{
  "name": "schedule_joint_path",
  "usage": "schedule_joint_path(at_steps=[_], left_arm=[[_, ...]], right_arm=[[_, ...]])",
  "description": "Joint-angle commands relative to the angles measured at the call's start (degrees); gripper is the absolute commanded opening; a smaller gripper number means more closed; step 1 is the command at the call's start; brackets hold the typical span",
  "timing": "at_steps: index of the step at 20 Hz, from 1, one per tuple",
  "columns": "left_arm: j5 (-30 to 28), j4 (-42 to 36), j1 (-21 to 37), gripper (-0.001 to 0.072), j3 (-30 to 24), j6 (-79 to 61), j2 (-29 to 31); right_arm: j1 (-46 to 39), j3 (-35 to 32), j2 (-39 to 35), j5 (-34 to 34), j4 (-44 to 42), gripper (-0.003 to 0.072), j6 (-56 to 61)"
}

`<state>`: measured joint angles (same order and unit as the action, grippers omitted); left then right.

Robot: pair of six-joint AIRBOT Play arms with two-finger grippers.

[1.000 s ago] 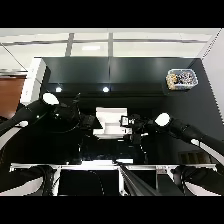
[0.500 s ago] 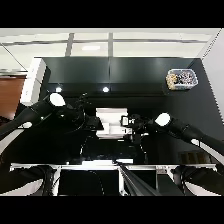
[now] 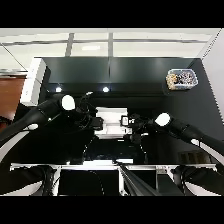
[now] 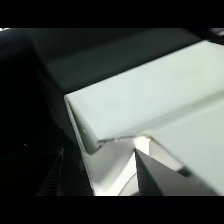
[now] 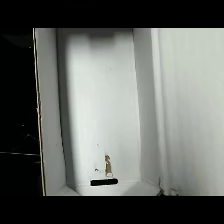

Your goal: Fold the box and place the chain.

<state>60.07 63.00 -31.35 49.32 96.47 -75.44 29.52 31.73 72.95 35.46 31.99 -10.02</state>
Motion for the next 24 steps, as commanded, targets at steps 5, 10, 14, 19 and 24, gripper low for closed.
schedule_joint_path(at_steps=[5,10,14,19,24], left_arm=[[-2.82,16.13,-7.76,0.0491,1.57,15.10,-0.55],[1.20,27.30,-13.09,0.0490,5.11,27.30,-2.84],[6.14,29.31,-17.16,0.0490,9.09,35.52,-6.93],[6.05,29.55,-18.03,0.0490,9.22,43.56,-6.99],[6.23,30.95,-18.01,0.0490,9.16,43.06,-6.97]], right_arm=[[0.04,-0.02,0.04,0.09,0.02,0.0405,-0.02],[0.04,-0.02,0.04,0.09,0.02,0.0405,-0.02],[0.04,-0.02,0.04,0.09,0.02,0.0405,-0.02],[0.04,-0.02,0.04,0.11,0.02,0.0405,-0.04],[0.04,-0.02,0.04,0.11,0.02,0.0405,-0.04]])
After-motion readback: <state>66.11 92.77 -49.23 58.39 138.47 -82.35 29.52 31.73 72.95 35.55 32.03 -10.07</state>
